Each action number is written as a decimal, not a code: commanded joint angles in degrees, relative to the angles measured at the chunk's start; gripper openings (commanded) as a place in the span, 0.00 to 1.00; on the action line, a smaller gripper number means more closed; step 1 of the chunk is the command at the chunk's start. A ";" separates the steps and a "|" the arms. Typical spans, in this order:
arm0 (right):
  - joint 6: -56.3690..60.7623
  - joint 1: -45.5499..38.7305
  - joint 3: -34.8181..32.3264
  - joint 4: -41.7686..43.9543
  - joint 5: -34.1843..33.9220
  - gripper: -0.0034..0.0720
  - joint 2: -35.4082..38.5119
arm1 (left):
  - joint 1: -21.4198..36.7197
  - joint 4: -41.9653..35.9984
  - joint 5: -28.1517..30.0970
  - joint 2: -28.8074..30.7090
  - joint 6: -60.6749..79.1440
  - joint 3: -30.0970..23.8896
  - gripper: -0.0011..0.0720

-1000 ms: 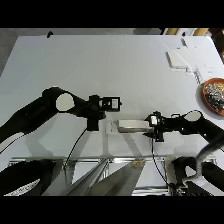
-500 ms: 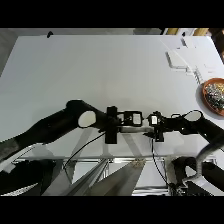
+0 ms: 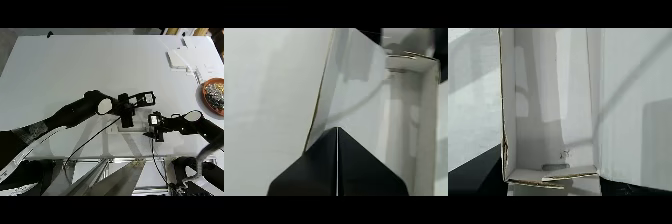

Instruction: Fold the box and place the chain.

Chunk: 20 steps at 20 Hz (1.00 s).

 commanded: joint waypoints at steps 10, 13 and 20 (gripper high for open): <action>-0.07 0.04 0.04 -0.22 0.13 0.59 0.02 | 3.56 -0.87 0.87 -4.63 -0.92 0.52 0.02; -0.07 0.04 0.07 -0.22 0.13 0.59 0.02 | 4.37 4.04 -8.17 0.79 -3.17 0.52 0.02; -0.07 0.04 0.04 -0.20 0.20 0.59 0.02 | 5.81 6.36 -24.04 4.87 -5.66 -5.33 0.02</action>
